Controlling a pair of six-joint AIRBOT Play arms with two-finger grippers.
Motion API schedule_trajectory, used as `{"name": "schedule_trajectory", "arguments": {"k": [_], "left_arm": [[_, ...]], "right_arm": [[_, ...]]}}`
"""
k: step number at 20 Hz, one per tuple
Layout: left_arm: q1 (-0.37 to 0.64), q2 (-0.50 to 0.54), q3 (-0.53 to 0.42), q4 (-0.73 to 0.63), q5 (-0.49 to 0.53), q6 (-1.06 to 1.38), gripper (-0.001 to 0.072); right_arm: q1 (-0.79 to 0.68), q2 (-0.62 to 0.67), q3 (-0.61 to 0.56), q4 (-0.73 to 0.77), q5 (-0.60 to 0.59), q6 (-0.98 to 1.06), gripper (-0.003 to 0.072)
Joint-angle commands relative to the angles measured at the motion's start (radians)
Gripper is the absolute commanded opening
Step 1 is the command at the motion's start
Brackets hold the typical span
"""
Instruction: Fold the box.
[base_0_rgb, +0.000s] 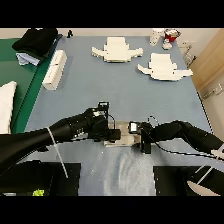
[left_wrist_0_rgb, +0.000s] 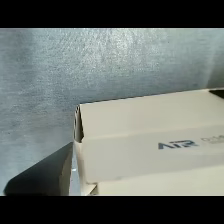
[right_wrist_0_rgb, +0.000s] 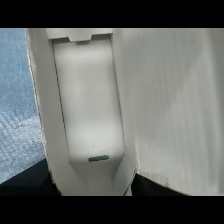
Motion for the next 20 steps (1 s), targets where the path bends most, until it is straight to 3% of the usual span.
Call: {"name": "schedule_trajectory", "arguments": {"k": [1,6,7,8,16,17,18,19,20], "left_arm": [[-0.040,-0.053,0.054,0.077,-0.057,-0.111,0.0399],[-0.041,-0.092,0.083,0.085,-0.063,-0.122,0.0379],[-0.041,-0.093,0.083,0.086,-0.065,-0.135,0.0143],[-0.042,-0.093,0.083,0.086,-0.059,-0.136,0.0013],[-0.047,-0.093,0.083,0.089,-0.054,-0.156,0.0016],[-0.047,-0.093,0.083,0.089,-0.054,-0.153,0.0036],[-0.047,-0.093,0.083,0.089,-0.055,-0.150,0.0351],[-0.047,-0.093,0.083,0.089,-0.056,-0.151,0.0612],[-0.047,-0.092,0.083,0.089,-0.056,-0.151,0.0615]], "right_arm": [[0.000,0.000,0.001,0.000,0.000,0.000,0.0497],[0.000,0.000,0.001,0.000,0.001,0.000,0.0497],[0.000,0.000,0.001,0.000,0.001,0.000,0.0497],[0.000,0.000,0.001,0.000,0.000,0.000,0.0497],[0.000,0.000,0.001,0.000,0.000,0.000,0.0497],[0.000,0.000,0.001,0.000,0.000,0.000,0.0497],[0.000,0.000,0.001,0.000,0.000,0.000,0.0497],[0.000,0.000,0.001,0.000,0.000,0.000,0.0497],[0.000,0.000,0.001,0.000,0.000,0.000,0.0498]]}}
